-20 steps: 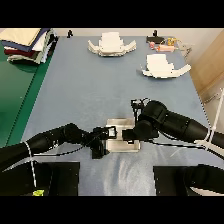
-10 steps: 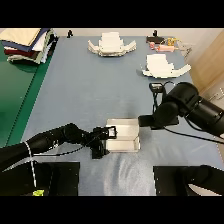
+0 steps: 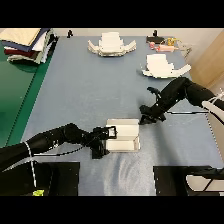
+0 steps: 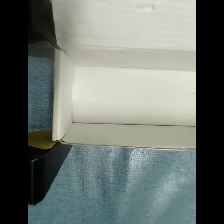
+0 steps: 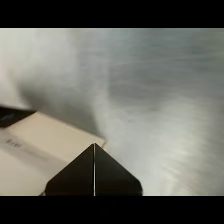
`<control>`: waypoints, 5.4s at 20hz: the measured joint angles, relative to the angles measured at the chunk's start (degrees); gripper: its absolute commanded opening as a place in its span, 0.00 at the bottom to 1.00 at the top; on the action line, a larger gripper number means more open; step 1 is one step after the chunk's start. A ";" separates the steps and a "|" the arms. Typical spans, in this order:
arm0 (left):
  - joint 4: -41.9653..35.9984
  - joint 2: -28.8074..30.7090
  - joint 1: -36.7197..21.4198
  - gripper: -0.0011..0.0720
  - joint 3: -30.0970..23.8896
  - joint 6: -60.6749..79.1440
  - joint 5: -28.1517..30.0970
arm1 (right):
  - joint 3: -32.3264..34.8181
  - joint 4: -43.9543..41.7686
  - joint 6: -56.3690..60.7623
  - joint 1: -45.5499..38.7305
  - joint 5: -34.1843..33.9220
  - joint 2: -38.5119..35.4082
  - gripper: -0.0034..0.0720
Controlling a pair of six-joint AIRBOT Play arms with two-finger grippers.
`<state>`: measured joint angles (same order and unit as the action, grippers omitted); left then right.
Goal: Fold the box.
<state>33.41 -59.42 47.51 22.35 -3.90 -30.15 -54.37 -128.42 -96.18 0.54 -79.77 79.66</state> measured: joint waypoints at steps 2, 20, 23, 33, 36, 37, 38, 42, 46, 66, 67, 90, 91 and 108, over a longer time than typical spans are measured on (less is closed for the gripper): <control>0.00 0.00 0.00 0.54 0.00 0.00 0.00 | -0.17 -6.49 -7.04 -0.26 -4.17 3.34 0.05; 0.00 0.00 0.00 0.54 0.00 0.02 0.00 | 4.79 -2.51 -28.87 16.59 3.15 -12.98 0.05; 0.00 0.00 0.00 0.54 0.00 0.02 0.00 | 8.85 1.90 -29.44 21.16 9.05 -16.98 0.05; 0.00 0.00 0.00 0.55 0.00 0.00 0.00 | 21.38 11.30 -31.39 36.17 32.28 -31.17 0.57; 0.00 0.00 0.00 0.54 0.00 -0.02 0.00 | 22.12 12.09 -34.75 38.29 34.45 -32.52 0.78; 0.00 0.00 0.00 0.54 0.00 -0.02 0.00 | 22.25 12.26 -36.57 38.71 34.77 -32.52 0.83; 0.00 0.00 0.00 0.54 0.00 -0.02 0.00 | 22.34 12.33 -38.64 38.97 34.97 -32.37 0.84; 0.00 0.00 0.00 0.54 0.00 -0.02 0.00 | 22.49 12.61 -46.84 39.60 35.56 -30.58 0.84; 0.00 0.00 0.00 0.55 0.00 -0.02 0.00 | 22.51 14.34 -51.34 39.74 36.39 -28.83 0.84; 0.02 0.00 0.00 0.54 0.00 0.02 0.02 | 22.25 20.26 -53.40 39.95 39.47 -31.47 0.83; 0.02 0.00 0.00 0.55 0.00 0.04 0.02 | 22.08 20.26 -53.40 39.95 39.50 -31.69 0.83; 0.02 0.00 0.00 0.54 0.00 0.04 -0.04 | 21.35 17.00 -53.20 39.87 37.03 -29.49 0.26; 0.02 0.00 0.00 0.54 0.00 0.04 -0.04 | 21.33 16.83 -53.05 39.87 36.74 -29.46 0.26; 0.00 0.00 0.00 0.54 0.00 0.02 -0.07 | 21.14 14.10 -41.51 39.69 35.47 -34.32 0.05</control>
<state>33.41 -59.42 47.51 22.35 -3.88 -30.22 -33.23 -114.32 -137.69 40.23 -44.29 45.34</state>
